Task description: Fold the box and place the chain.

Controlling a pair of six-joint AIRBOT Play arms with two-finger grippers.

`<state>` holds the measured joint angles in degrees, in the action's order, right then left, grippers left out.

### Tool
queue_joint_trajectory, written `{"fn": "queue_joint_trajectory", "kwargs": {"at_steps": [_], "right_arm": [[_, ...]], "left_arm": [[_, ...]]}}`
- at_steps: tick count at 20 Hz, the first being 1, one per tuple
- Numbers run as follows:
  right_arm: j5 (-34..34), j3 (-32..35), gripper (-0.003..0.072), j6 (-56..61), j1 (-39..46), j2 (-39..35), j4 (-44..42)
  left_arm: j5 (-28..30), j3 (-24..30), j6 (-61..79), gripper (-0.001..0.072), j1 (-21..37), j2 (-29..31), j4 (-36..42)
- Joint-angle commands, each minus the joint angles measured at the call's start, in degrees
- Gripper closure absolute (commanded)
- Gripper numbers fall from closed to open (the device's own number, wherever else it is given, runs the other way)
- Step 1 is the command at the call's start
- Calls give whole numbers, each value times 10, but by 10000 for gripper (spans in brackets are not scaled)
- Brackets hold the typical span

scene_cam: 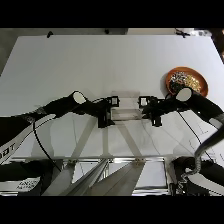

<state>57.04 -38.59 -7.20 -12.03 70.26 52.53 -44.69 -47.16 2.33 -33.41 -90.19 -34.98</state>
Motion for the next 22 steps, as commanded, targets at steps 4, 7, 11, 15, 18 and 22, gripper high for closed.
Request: {"fn": "queue_joint_trajectory", "kwargs": {"at_steps": [4, 7, 11, 15, 18, 22], "right_arm": [[2, 0, 675, -39, -4, 12, -49], [-12, 0, 675, -38, -21, 12, -47], [-16, 0, 608, -38, -40, 29, -46], [-17, 0, 410, -38, -41, 36, -45], [-28, 0, 319, -38, -41, 35, -56], [-28, 0, 326, -38, -40, 4, -92]], "left_arm": [[1, 0, 0, 538, 0, 0, 0], [1, 0, 0, 538, 0, 0, 0], [1, 0, 0, 538, 0, 0, 0], [1, 0, 0, 538, 0, 0, 0], [1, 0, 0, 538, 0, 0, 0], [1, 0, 0, 538, 0, 0, 0]]}}
